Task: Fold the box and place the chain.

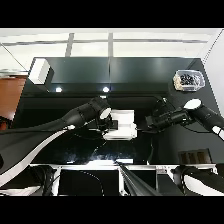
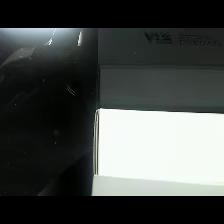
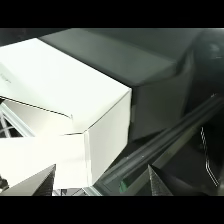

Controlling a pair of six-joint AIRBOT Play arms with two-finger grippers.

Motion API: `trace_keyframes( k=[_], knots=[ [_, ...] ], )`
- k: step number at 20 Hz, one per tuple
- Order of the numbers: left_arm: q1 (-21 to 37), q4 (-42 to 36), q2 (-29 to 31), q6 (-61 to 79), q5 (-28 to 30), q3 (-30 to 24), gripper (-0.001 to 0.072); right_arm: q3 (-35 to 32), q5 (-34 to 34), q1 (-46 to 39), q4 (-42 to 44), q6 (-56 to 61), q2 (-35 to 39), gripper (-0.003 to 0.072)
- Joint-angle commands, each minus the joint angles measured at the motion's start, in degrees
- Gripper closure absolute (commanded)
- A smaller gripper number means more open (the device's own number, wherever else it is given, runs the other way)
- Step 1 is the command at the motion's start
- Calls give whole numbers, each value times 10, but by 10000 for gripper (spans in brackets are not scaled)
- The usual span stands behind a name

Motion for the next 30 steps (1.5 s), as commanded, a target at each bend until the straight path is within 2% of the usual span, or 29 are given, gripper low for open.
trace_keyframes(
  k=[1,3,4,5,7,12,13,14,19,20,21,26,29,30],
  knots=[
    [0,0,0,0,12,0,680,5,-46,57,1,33,0,13],
    [0,0,0,0,11,0,680,9,-84,105,0,83,0,18],
    [0,0,0,0,11,0,680,11,-99,122,1,104,0,85],
    [0,0,0,0,11,0,680,14,-110,138,0,118,0,120],
    [0,0,0,0,11,0,680,22,-127,167,-14,150,0,150],
    [0,0,0,0,11,0,680,73,-140,232,-193,298,0,157],
    [0,0,0,0,11,0,680,82,-140,244,-216,318,0,243],
    [0,0,0,0,11,0,680,90,-140,257,-232,333,0,275],
    [0,0,0,0,12,0,680,123,-138,324,-370,482,0,276],
    [0,0,0,0,12,0,680,123,-137,336,-395,512,0,327],
    [0,1,0,0,12,0,680,123,-137,346,-412,534,-1,328],
    [0,2,0,0,12,0,680,124,-140,365,-450,622,-2,332],
    [0,2,0,0,12,0,680,126,-139,369,-450,631,-11,333],
    [0,2,0,0,12,0,680,131,-137,372,-450,631,-17,370]
  ],
)
